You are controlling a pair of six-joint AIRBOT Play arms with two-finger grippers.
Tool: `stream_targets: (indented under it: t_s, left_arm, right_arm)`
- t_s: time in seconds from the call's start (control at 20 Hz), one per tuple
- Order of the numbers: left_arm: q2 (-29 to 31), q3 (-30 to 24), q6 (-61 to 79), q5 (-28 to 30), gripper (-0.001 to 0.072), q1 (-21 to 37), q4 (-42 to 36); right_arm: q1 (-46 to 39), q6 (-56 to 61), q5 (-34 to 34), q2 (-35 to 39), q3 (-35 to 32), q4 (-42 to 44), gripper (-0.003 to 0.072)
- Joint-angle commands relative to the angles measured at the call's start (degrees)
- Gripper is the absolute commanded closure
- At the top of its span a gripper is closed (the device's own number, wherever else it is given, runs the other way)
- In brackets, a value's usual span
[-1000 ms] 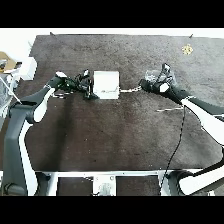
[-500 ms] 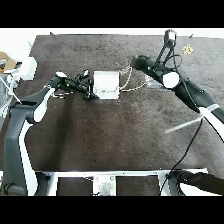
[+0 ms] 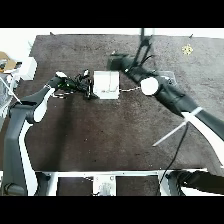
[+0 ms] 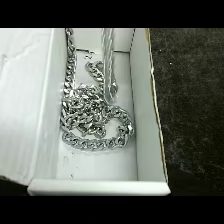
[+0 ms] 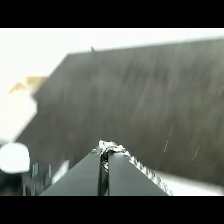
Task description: Fold the box and place the chain.
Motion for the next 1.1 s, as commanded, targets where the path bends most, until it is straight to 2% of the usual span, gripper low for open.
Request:
stream_targets:
  t_s: [0.0,0.15,0.2,0.25,0.3,0.55,0.6,0.65,0.7,0.9,1.05]
  left_arm:
    - [0.0,0.0,0.0,0.0,0.0355,0.0,0.0]
    - [0.0,0.0,0.0,0.0,0.0355,0.0,0.0]
    - [0.0,0.0,0.0,0.0,0.0355,0.0,0.0]
    - [0.0,0.0,0.0,0.0,0.0355,0.0,0.0]
    - [0.0,0.0,0.0,0.0,0.0355,0.0,0.0]
    - [0.0,0.0,0.0,0.0,0.0355,0.0,0.0]
    - [0.0,0.0,0.0,0.0,0.0355,0.0,0.0]
    - [0.0,0.0,0.0,0.0,0.0355,0.0,0.0]
    - [0.0,0.0,0.0,0.0,0.0355,0.0,0.0]
    - [0.0,0.0,0.0,0.0,0.0355,0.0,0.0]
    - [0.0,0.0,0.0,0.0,0.0355,0.0,0.0]
  right_arm:
    - [1.7,1.1,6.9,-6.7,0.2,-0.1,0.0685]
    - [0.9,1.0,7.7,-9.7,0.1,-0.6,0.0677]
    - [0.5,1.0,7.7,-9.7,0.0,-0.7,0.0490]
    - [-0.1,1.0,7.7,-9.6,0.1,-0.7,0.0425]
    - [-0.9,1.0,7.9,-9.2,0.1,-1.5,0.0511]
    - [-7.5,1.0,14.8,-5.7,0.1,-4.2,0.0508]
    - [-9.7,1.2,17.0,-5.2,0.1,-4.2,0.0476]
    - [-11.8,2.0,18.9,-5.2,0.1,-4.2,0.0370]
    - [-14.4,3.3,20.4,-5.4,-0.5,-4.2,0.0344]
    - [-23.8,9.0,20.1,-8.0,-5.0,-4.2,0.0372]
    - [-27.0,12.3,16.7,-12.6,-6.0,-3.3,0.0372]
